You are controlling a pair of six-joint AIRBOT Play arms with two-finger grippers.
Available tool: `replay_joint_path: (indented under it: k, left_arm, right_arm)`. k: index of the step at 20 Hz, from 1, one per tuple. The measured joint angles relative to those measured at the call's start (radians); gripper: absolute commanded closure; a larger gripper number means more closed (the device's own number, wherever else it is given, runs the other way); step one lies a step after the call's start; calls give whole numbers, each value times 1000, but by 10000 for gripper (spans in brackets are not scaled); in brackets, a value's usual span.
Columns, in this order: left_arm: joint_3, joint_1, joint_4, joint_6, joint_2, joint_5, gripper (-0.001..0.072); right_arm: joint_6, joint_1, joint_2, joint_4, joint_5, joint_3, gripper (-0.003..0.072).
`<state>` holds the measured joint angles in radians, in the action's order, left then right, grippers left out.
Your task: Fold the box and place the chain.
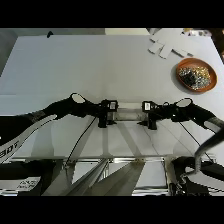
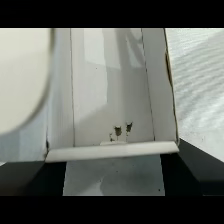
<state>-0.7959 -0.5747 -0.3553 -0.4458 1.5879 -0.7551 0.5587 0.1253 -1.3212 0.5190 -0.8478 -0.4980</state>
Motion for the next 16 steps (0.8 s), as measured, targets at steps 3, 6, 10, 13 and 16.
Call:
replay_joint_path:
  k: [3, 6, 10, 13, 16]
  left_arm:
    - [0, 0, 0, 0, 0, 8, 436]
    - [0, 0, 1, 0, 0, 14, 436]
    - [0, 0, 1, 1, 0, 18, 436]
    - [0, -1, 1, 1, 0, 19, 436]
    - [0, -1, 1, 1, 0, 20, 436]
  right_arm:
    - [0, 0, 0, 0, 1, 0, 137]
    - [0, 0, 0, 0, 2, 0, 137]
    - [0, 0, 0, 0, 2, 0, 137]
    - [0, 0, 0, 0, 2, 0, 137]
    - [0, 0, 0, -5, 1, 0, 138]
